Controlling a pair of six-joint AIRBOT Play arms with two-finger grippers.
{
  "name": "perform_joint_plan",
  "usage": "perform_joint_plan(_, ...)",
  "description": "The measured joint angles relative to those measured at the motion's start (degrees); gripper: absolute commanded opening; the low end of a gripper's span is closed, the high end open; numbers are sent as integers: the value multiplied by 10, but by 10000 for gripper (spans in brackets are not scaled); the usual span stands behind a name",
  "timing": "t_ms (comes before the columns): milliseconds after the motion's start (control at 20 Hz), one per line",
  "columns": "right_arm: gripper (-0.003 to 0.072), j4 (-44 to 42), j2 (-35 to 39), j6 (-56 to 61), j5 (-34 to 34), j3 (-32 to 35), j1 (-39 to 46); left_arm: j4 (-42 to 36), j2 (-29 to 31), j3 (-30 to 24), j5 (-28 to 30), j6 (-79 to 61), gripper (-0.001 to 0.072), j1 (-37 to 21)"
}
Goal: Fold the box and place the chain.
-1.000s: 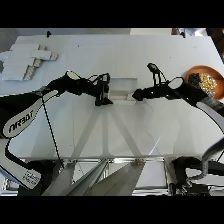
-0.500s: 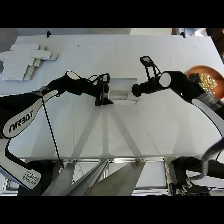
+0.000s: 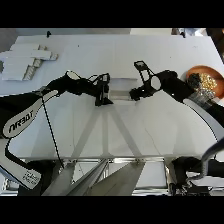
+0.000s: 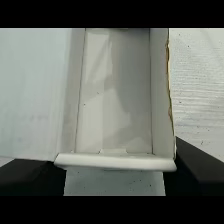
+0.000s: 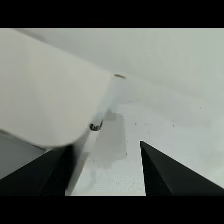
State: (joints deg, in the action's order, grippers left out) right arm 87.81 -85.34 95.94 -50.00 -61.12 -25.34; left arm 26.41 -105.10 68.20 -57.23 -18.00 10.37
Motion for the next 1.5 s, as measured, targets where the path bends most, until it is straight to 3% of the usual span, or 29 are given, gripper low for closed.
perform_joint_plan(300, 452, 32, -9, 38, -22, -5, -12, 0, 0, 0, 0, 0, 341, 0)
perform_joint_plan(750, 387, -6, -43, 110, -26, -32, -13, 0, 0, 0, 0, 0, 341, 0)
perform_joint_plan(950, 248, -19, -53, 143, -11, -37, -14, 0, 0, 0, 0, 1, 341, 0)
perform_joint_plan(1000, 153, -19, -54, 150, -8, -37, -14, 0, 0, 0, 0, 0, 341, 0)
perform_joint_plan(1050, 7, -20, -55, 155, -5, -37, -14, 0, 0, 0, 0, 1, 341, 0)
perform_joint_plan(1250, 21, -19, -57, 168, -5, -38, -14, -3, 0, 0, -1, 2, 341, 0)
perform_joint_plan(1300, 148, -20, -57, 168, -4, -38, -14, -3, 0, 0, -1, 2, 341, 0)
perform_joint_plan(1350, 365, -22, -57, 167, 0, -38, -14, 2, 0, 0, 3, 0, 341, 0)
perform_joint_plan(1400, 408, -23, -58, 167, 2, -38, -14, 2, 0, 0, 2, -2, 341, 0)
perform_joint_plan(1500, 404, -24, -54, 167, 0, -38, -14, 2, 0, 0, 2, -2, 341, 0)
